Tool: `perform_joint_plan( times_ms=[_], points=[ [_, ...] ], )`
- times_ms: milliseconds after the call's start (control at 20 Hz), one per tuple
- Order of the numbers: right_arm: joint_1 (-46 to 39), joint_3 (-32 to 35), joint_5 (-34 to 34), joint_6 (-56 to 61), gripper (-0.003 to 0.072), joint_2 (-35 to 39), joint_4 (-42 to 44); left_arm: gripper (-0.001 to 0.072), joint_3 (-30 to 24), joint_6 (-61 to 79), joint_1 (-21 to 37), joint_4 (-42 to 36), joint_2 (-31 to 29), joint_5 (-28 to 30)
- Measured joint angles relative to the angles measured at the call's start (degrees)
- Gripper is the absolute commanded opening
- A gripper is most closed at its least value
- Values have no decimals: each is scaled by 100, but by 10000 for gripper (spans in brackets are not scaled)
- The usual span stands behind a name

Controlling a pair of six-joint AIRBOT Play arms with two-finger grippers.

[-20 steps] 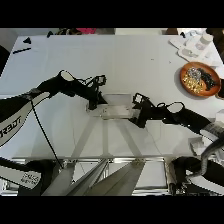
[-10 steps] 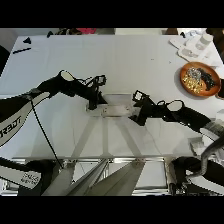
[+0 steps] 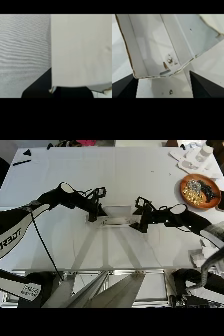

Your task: Fold the box and place the chain.

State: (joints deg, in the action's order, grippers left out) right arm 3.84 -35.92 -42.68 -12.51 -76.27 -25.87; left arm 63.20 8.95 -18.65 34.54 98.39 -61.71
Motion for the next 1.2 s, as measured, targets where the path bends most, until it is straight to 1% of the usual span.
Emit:
perform_joint_plan(
  times_ms=[150,500,700,950,1200],
  points=[
    [-70,-232,-258,-149,710,-286,61,7,0,0,0,0,0,0],
    [-109,-706,-619,-463,710,-780,221,8,0,0,0,-2,0,4],
    [-107,-990,-1010,-586,710,-1150,348,8,0,0,0,0,0,-2],
    [-109,-1123,-1375,-619,710,-1530,201,8,0,0,0,0,0,-13],
    [-109,-1145,-1478,-612,710,-1657,-31,8,0,2,-2,0,0,-13]
  ],
)
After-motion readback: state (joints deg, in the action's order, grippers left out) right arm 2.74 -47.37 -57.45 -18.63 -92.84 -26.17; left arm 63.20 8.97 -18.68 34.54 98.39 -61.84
